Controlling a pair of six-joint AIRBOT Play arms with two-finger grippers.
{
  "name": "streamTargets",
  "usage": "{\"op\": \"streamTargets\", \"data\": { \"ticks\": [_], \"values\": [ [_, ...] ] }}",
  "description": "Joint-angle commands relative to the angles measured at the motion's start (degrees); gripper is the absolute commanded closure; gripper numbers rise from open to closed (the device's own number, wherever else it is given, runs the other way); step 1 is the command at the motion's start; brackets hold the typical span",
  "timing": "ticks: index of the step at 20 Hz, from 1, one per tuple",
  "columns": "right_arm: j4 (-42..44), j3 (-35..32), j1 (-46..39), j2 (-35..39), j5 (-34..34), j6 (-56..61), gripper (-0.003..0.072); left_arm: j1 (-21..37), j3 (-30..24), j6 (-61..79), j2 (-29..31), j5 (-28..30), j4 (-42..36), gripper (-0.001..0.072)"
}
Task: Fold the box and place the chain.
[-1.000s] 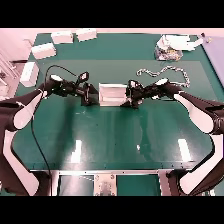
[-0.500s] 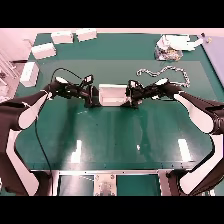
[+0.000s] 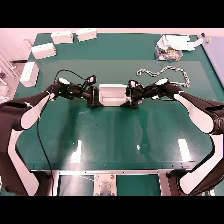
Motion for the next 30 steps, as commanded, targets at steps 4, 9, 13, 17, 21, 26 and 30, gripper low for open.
{"op": "streamTargets", "data": {
  "ticks": [4,9,13,17,21,26,30],
  "values": [
    [0.02,0.02,0.04,0.0,0.07,0.0,0.0096,-0.13,0.0,-1.57,-0.26,0.37,-0.7,-0.0011],
    [0.02,0.02,0.04,0.0,0.07,0.0,0.0096,-0.07,0.17,2.99,-0.24,0.26,-1.9,-0.0011],
    [0.02,0.02,0.04,0.0,0.07,0.0,0.0096,-0.07,0.17,5.55,-0.24,-0.61,-2.27,-0.0011],
    [0.02,0.02,0.04,0.0,0.07,0.0,0.0096,-0.07,0.15,5.01,-0.26,-1.16,-1.79,-0.0005],
    [0.02,0.02,0.04,0.0,0.07,0.0,0.0096,0.07,0.17,1.88,-0.24,-1.33,-0.39,-0.0006],
    [0.02,0.02,0.04,0.0,0.07,0.0,0.0096,0.42,0.17,1.11,-0.13,-0.98,0.24,-0.0007],
    [0.02,0.02,0.04,0.0,0.07,0.0,0.0097,0.42,1.27,2.56,-0.07,-0.02,1.57,-0.0007]
  ]
}}
